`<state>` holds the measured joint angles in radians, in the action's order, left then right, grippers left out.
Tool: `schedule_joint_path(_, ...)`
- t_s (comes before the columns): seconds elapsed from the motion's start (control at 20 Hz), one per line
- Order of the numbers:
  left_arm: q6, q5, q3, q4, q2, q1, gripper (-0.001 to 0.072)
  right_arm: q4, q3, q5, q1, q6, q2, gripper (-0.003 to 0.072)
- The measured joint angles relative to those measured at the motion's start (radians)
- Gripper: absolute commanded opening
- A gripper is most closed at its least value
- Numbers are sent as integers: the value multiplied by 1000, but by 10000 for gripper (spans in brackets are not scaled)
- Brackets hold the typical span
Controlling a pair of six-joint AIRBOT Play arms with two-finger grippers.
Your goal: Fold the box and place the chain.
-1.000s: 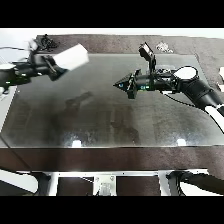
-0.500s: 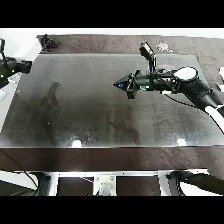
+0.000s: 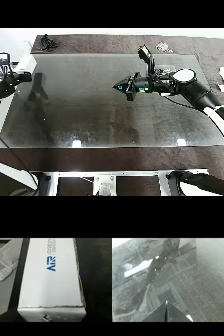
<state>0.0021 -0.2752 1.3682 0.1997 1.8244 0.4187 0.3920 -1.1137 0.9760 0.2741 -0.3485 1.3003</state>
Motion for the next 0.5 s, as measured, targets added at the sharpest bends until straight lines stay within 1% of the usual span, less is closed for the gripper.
schedule_joint_path(0.15,13,0,7,0,20,0,32,0,2,0,0,0,0,12)
schedule_joint_path(0.2,18,1,7,1,25,0,432,0,2,0,0,0,0,12)
schedule_joint_path(0.25,24,2,8,2,28,0,699,0,2,0,0,0,1,12)
schedule_joint_path(0.3,28,1,10,0,28,0,719,0,2,0,0,0,2,12)
schedule_joint_path(0.4,51,1,10,2,32,0,720,0,3,0,0,0,2,14)
schedule_joint_path(0.5,75,2,10,2,31,0,720,0,3,-1,0,0,3,79)
